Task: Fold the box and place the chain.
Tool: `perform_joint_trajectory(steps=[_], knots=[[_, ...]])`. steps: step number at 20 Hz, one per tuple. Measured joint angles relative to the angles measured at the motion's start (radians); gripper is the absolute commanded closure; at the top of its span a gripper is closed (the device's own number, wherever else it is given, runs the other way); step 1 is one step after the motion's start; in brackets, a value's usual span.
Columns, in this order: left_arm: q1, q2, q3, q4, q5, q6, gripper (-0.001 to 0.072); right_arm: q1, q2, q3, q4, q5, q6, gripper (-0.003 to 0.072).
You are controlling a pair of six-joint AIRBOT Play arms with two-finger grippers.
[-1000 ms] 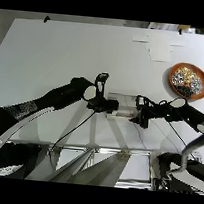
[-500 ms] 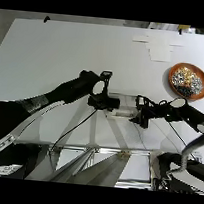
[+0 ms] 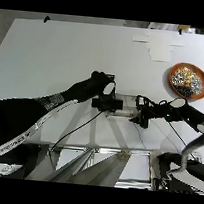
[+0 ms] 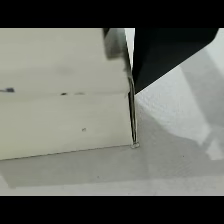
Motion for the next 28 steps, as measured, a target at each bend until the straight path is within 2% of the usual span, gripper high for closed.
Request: perform_joint_trajectory(steps=[5,7,10,11,13,15,19,22,23,28], knots=[[-0.012,-0.013,0.003,0.026,0.001,-0.037,0.0441,0.000,0.000,0.000,0.000,0.000,0.000,0.0256],[-0.013,-0.016,0.003,0.041,0.000,-0.043,0.0526,0.000,0.000,0.000,0.000,0.000,0.000,0.0256],[-0.014,-0.021,0.004,0.056,-0.006,-0.048,0.0539,0.000,0.000,0.000,0.000,0.000,0.000,0.0256],[-0.014,-0.023,0.003,0.059,-0.008,-0.050,0.0572,0.000,0.000,0.000,0.000,0.000,0.000,0.0256],[-0.014,-0.026,0.004,0.059,-0.011,-0.052,0.0585,0.000,0.000,0.000,0.000,0.000,0.000,0.0256],[-0.015,-0.028,0.004,0.063,-0.021,-0.055,0.0709,0.000,0.000,0.000,0.000,0.000,0.001,0.0256],[-0.017,-0.029,0.004,0.063,-0.025,-0.062,0.0694,0.000,0.000,0.000,0.000,0.000,0.001,0.0256],[-0.018,-0.030,0.004,0.068,-0.032,-0.064,0.0526,0.000,0.000,0.000,0.000,0.000,-0.001,0.0256],[-0.019,-0.030,0.004,0.071,-0.035,-0.065,0.0498,0.000,0.000,0.000,0.000,0.000,-0.001,0.0256],[-0.023,-0.030,0.004,0.084,-0.032,-0.072,0.0501,0.000,0.000,0.000,0.000,0.000,-0.001,0.0256]])
